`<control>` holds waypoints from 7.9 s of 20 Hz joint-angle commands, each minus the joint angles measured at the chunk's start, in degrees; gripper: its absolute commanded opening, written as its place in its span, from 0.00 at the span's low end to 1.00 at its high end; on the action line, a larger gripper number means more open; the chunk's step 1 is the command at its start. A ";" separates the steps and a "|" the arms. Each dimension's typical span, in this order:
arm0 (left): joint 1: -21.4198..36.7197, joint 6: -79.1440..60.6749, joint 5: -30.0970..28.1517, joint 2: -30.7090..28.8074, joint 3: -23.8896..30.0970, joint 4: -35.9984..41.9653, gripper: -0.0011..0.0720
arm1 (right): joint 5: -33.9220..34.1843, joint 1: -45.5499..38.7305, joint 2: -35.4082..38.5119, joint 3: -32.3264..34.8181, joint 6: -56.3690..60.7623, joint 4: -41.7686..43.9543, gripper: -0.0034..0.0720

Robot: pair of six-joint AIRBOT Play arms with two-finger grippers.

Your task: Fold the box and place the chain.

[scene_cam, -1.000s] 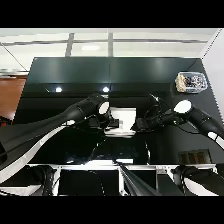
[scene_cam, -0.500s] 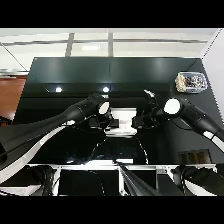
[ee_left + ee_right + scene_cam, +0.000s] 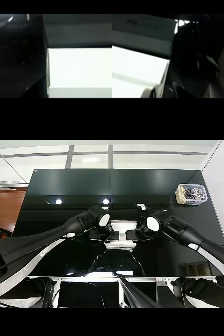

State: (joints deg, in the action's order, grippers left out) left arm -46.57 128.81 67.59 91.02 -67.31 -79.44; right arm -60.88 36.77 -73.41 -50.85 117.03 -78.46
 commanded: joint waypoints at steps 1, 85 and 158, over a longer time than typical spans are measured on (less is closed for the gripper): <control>0.00 0.00 0.00 0.02 -0.04 0.00 0.05 | -1.27 1.29 -2.45 -1.14 5.53 -2.23 0.38; 1.44 0.00 1.95 0.02 -0.04 0.00 0.05 | 1.38 -53.44 -32.70 -42.40 8.94 6.05 0.75; 1.44 0.00 1.86 0.02 -0.04 0.00 0.05 | -19.47 -33.44 20.46 -32.76 -51.71 68.78 0.05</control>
State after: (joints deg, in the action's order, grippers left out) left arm -45.15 128.81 69.47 91.02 -67.31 -79.44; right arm -80.51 3.31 -52.97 -83.64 65.95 -9.89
